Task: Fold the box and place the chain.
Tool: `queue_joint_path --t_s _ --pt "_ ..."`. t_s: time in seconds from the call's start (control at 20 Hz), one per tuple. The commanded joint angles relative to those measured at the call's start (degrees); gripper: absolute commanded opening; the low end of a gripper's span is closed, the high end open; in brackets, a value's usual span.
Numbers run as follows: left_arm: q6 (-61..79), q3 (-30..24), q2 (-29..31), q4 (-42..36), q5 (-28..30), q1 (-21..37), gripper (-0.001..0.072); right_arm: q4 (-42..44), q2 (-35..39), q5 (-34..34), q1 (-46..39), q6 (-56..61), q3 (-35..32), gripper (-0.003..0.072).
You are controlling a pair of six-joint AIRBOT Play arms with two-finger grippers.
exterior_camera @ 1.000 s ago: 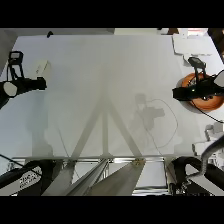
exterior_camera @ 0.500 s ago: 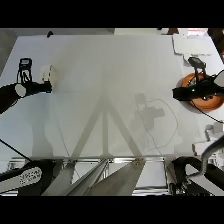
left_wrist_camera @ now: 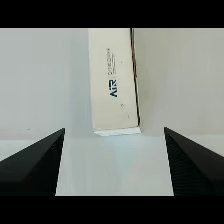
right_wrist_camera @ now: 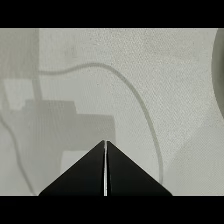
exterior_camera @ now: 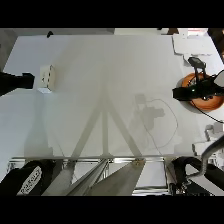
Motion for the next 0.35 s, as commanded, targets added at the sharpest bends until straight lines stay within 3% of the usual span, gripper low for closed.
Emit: queue_joint_path --t_s 0.0,0.15,0.3 --pt "0.17 0.0 14.88 -0.07 -7.13 0.0 0.0699 0.0 0.04 0.0 -0.04 0.02 0.02 0.0017" --pt "0.2 0.0 24.35 -0.22 -7.61 0.02 0.0699 0.0 0.04 0.0 -0.04 0.02 0.02 0.0017" --pt "0.2 0.0 30.01 -0.22 -7.61 0.0 0.0699 0.0 0.04 0.0 -0.04 0.02 0.02 0.0017"
